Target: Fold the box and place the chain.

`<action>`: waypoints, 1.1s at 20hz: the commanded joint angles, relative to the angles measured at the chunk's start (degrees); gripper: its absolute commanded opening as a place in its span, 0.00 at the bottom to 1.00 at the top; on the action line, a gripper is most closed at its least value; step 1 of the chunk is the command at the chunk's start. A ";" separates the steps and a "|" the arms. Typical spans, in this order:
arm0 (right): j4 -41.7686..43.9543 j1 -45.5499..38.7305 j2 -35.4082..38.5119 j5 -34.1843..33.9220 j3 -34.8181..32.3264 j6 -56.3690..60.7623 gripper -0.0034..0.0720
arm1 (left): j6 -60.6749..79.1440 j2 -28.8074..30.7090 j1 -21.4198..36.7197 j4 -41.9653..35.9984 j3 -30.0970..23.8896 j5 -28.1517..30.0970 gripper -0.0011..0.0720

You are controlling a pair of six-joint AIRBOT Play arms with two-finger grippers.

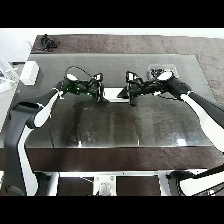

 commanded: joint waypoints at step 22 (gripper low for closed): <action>-0.11 -0.24 -1.99 -3.85 1.95 -2.05 0.86 | 0.00 0.04 -0.02 -0.17 -0.02 0.02 0.46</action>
